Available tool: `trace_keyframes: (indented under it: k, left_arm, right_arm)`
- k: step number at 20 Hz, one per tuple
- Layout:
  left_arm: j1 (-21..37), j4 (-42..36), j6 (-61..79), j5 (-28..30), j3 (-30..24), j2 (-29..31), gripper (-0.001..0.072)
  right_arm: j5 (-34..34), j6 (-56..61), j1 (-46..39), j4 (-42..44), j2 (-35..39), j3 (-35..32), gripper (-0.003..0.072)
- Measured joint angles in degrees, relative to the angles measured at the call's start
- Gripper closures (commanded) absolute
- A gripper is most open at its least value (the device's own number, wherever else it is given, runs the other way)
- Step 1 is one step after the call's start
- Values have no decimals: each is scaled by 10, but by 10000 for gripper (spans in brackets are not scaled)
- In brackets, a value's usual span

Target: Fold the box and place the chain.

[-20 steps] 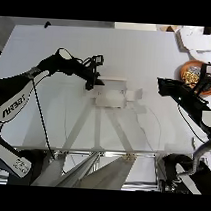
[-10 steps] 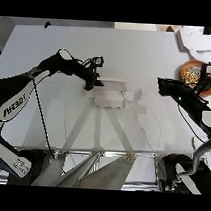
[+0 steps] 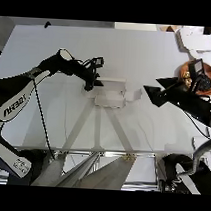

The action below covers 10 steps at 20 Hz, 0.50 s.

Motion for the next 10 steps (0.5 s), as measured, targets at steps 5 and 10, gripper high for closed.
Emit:
trace_keyframes:
  k: [5,10]
  left_arm:
    - [0,0,0,0,0,0,696]
    - [0,0,0,0,0,0,696]
  right_arm:
    - [77,-186,26,-51,-2,11,-22]
    - [95,-274,101,-118,-28,13,-23]
